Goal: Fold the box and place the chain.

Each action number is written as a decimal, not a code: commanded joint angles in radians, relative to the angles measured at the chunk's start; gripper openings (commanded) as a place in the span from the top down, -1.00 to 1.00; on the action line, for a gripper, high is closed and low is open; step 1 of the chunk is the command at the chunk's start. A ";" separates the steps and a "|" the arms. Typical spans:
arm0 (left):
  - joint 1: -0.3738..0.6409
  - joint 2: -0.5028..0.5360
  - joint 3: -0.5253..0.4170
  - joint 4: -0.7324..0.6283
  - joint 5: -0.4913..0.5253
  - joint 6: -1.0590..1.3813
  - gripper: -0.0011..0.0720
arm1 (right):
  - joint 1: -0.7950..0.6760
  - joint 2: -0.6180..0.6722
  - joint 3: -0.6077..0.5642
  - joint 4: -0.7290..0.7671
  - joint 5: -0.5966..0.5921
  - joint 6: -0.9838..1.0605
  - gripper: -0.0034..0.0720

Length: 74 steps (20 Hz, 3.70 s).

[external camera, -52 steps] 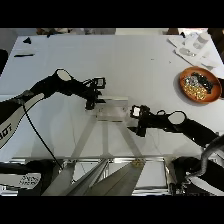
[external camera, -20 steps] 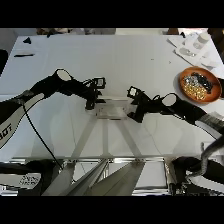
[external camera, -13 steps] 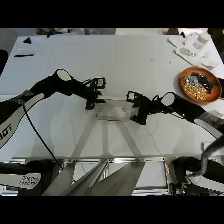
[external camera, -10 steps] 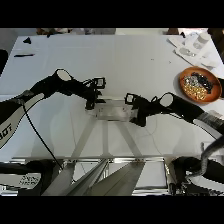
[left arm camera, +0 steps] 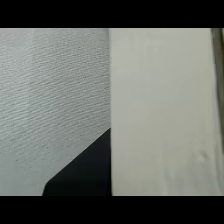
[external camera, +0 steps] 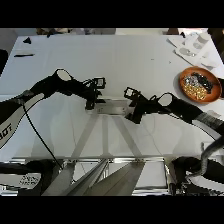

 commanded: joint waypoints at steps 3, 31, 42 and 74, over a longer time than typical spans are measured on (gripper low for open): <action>0.000 0.000 0.001 0.000 0.000 0.000 0.95 | -0.006 -0.001 0.001 0.005 -0.034 -0.023 -0.91; 0.000 0.000 0.001 0.000 0.000 0.000 0.95 | -0.084 -0.275 0.159 0.182 0.241 -0.388 -0.91; 0.000 0.000 0.001 0.000 0.000 0.000 0.95 | -0.084 -0.292 0.159 0.249 0.240 -0.447 -0.91; 0.000 0.000 0.001 0.000 0.007 0.043 0.92 | -0.084 -0.292 0.159 0.238 0.240 -0.447 -0.14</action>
